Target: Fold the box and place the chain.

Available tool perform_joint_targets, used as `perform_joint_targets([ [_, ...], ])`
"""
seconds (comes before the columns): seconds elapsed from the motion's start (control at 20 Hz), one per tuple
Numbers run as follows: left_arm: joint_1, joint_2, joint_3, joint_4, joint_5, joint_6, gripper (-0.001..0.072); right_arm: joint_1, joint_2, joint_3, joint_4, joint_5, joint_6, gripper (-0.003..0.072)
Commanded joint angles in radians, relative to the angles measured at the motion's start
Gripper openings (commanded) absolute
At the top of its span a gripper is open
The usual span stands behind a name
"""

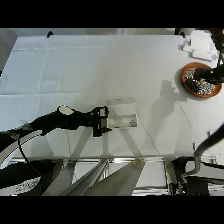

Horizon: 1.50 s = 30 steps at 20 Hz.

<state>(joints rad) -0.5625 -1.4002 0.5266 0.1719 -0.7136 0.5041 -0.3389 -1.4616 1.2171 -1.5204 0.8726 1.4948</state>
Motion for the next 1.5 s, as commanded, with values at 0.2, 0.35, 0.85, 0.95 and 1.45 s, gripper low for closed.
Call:
perform_joint_targets([
  [0.2,0.000,0.000,-0.001,0.000,-0.001,0.000,0.0272,-0.035,-0.230,0.159,0.010,0.051,0.053,0.0464],
  [0.35,0.000,0.000,-0.001,0.000,-0.001,0.000,0.0272,-0.035,-0.253,0.159,0.049,0.074,0.053,0.0464],
  [0.85,0.000,0.000,-0.001,0.000,-0.001,0.000,0.0272,-0.035,-0.267,0.159,0.077,0.139,0.049,0.0040],
  [0.95,0.000,0.000,-0.001,0.000,-0.001,0.000,0.0272,-0.035,-0.257,0.159,0.077,0.148,0.047,0.0019],
  [1.45,0.000,0.000,-0.001,0.000,-0.001,0.000,0.0272,-0.035,-0.007,0.159,0.084,0.211,-0.082,0.0011],
])
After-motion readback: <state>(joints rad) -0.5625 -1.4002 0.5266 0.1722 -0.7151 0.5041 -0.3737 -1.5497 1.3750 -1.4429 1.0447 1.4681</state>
